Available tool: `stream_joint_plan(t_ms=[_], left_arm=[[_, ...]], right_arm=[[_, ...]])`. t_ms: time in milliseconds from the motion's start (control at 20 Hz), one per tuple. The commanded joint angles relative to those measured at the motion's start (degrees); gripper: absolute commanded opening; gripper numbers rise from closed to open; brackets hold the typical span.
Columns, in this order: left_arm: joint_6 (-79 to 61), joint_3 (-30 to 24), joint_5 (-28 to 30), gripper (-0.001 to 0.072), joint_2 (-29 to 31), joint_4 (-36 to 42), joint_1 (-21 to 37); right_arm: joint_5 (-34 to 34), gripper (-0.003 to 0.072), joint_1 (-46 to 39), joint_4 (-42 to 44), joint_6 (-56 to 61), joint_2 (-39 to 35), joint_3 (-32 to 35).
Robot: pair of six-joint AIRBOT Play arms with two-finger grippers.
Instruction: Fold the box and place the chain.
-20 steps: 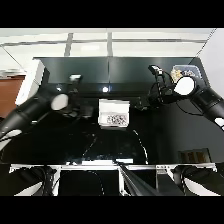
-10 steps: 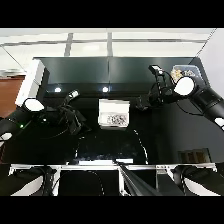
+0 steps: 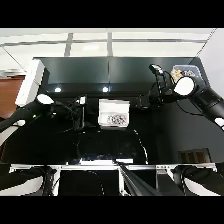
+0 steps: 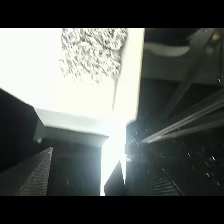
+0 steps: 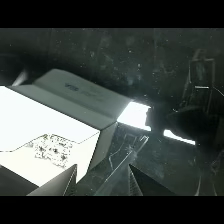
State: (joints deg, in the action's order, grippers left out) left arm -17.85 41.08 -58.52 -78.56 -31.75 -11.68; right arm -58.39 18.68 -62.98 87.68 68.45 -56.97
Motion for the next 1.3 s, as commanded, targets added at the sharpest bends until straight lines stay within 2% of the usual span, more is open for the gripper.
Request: stream_joint_plan(t_ms=[0, 250, 450, 700, 1000, 1250], left_arm=[[-2.36, 1.81, -0.07, 0.0713, -2.89, 3.82, -0.55], [-1.42, 3.91, -0.02, 0.0713, -4.50, 2.95, -2.95], [1.44, 5.42, 0.61, 0.0712, -5.57, -0.59, -5.29], [4.85, 6.69, 2.60, 0.0712, -6.54, -0.50, -5.53], [1.40, 7.30, 3.43, 0.0712, -6.73, -0.42, -7.63], [1.11, 7.52, 12.98, 0.0711, -6.73, -0.42, -10.86]], right_arm=[[0.13, 0.0369, 0.02, 0.33, 0.20, -0.02, 0.02], [0.20, 0.0369, 0.02, 0.33, 0.20, -0.02, 0.02], [0.20, 0.0368, 0.02, 0.31, 0.17, -0.02, 0.02], [0.22, 0.0368, 0.02, 0.24, 0.15, -0.02, 0.02], [0.79, 0.0369, 0.02, 0.11, 0.15, -0.02, 0.02], [0.74, 0.0369, 0.02, 0.11, 0.15, -0.02, 0.02]])
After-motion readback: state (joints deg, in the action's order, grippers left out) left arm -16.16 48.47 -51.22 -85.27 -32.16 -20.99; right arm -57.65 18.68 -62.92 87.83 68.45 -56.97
